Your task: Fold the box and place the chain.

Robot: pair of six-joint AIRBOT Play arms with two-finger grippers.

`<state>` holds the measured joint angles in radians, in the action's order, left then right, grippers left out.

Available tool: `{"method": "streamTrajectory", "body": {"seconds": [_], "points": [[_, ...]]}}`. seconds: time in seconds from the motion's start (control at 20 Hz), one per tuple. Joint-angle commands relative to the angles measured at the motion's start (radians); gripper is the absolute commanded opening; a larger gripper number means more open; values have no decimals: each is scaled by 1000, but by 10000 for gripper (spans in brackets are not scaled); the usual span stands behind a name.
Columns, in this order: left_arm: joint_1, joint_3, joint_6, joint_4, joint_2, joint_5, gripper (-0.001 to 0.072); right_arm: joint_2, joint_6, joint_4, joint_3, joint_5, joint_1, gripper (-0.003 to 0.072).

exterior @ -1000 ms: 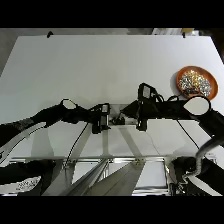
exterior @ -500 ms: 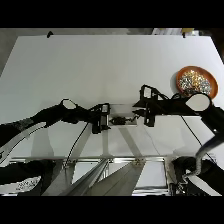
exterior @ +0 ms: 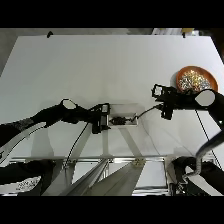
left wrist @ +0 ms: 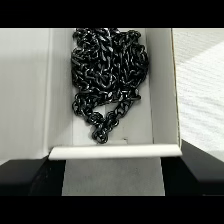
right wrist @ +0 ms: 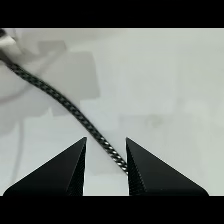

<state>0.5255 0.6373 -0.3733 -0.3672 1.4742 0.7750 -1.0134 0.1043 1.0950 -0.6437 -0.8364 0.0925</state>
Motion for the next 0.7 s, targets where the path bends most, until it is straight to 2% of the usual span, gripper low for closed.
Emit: {"method": "streamTrajectory", "body": {"seconds": [0.0, 0.65], "points": [[0, 0, 0, 0, 0, 0, 253, -76, -54, 34, 0, 84, -13, 281], [0, 0, 0, 0, 0, 0, 253, -264, -193, 33, 0, 95, -13, 277]]}}
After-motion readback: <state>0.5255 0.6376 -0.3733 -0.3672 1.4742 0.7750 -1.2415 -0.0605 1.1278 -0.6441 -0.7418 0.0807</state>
